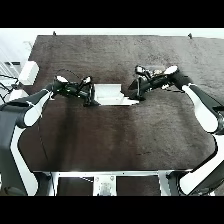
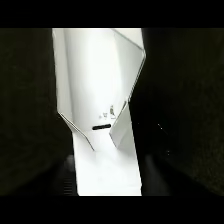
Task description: Fold the box and place the chain.
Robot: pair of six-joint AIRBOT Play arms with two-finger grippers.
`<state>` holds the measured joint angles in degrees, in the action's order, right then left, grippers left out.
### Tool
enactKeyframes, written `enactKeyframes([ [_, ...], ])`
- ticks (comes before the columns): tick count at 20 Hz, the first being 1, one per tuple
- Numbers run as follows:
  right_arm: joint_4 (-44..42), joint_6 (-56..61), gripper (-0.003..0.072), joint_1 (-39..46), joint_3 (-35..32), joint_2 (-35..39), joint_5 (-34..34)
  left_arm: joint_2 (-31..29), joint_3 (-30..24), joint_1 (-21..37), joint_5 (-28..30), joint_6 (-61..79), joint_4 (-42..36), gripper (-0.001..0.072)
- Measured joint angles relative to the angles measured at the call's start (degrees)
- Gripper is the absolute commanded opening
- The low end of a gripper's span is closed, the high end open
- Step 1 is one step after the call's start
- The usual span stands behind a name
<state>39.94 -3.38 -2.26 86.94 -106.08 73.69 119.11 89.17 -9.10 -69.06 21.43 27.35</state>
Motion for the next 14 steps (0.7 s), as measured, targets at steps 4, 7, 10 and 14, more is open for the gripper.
enactKeyframes([
  [4, -5.8, 1.2, 0.0016, 0.8, -0.4, 1.4, 4.2, 0.0, 0.0, 0.0, 0.0, 0.0, 0.0, 0.0481],
  [7, -13.7, 1.4, 0.0016, -0.7, -1.5, 1.3, 4.7, 0.0, 0.0, 0.0, 0.1, 0.0, 0.0, 0.0481],
  [10, -17.4, 2.6, 0.0015, -3.1, -1.8, -0.4, 0.9, 0.0, 0.0, 0.0, 0.1, 0.0, 0.0, 0.0481],
  [14, -19.6, 3.9, 0.0015, -5.2, -1.0, -1.5, -6.1, 0.0, 0.0, 0.0, 0.2, 0.0, 0.0, 0.0481],
])
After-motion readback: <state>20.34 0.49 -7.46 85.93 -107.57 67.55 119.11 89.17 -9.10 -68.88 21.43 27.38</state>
